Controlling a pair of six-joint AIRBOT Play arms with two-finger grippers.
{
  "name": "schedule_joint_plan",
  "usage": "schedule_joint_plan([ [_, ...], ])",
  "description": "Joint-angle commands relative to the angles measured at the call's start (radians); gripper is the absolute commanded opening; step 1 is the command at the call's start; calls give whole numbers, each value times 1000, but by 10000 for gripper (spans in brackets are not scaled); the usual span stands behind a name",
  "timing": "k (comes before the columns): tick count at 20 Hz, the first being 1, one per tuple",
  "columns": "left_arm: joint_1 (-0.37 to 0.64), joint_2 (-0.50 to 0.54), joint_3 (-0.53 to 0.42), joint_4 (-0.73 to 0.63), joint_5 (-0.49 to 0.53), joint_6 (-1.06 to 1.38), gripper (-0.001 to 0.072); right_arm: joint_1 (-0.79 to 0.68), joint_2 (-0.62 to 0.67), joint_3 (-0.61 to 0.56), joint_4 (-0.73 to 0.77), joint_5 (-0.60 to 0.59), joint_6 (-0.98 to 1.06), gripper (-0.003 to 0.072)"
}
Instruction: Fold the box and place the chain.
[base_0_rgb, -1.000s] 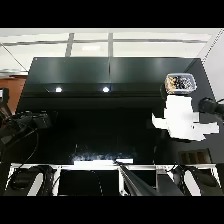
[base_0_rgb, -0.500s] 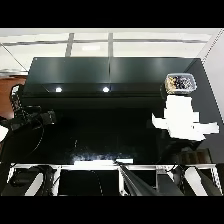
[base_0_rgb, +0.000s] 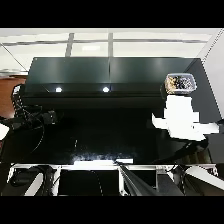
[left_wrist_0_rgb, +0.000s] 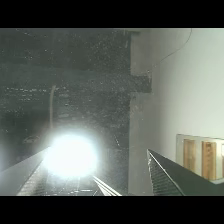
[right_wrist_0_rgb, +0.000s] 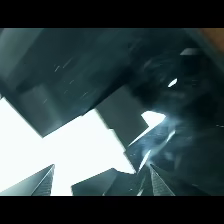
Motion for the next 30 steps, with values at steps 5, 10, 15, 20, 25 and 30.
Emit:
schedule_joint_plan([
  [5, -1, -1, 1, -1, -1, 0, 697, -14, -247, 175, 52, 226, -154, 719],
  [10, -1, -1, 1, -2, 0, -1, 697, 1, -331, 196, 61, 272, -181, 622],
  [15, -1, -1, 1, -2, 0, -1, 697, 23, -341, 196, 55, 262, -204, 421],
  [20, -1, -1, 1, -24, -2, 0, 697, 68, -338, 196, 55, 304, -250, 23],
  [25, -1, -1, 1, -24, -2, 0, 697, 194, -308, 186, 98, 328, -255, 23],
  [30, -4, -1, 1, -24, -3, 2, 697, 330, -224, 113, 233, 327, -254, 24],
])
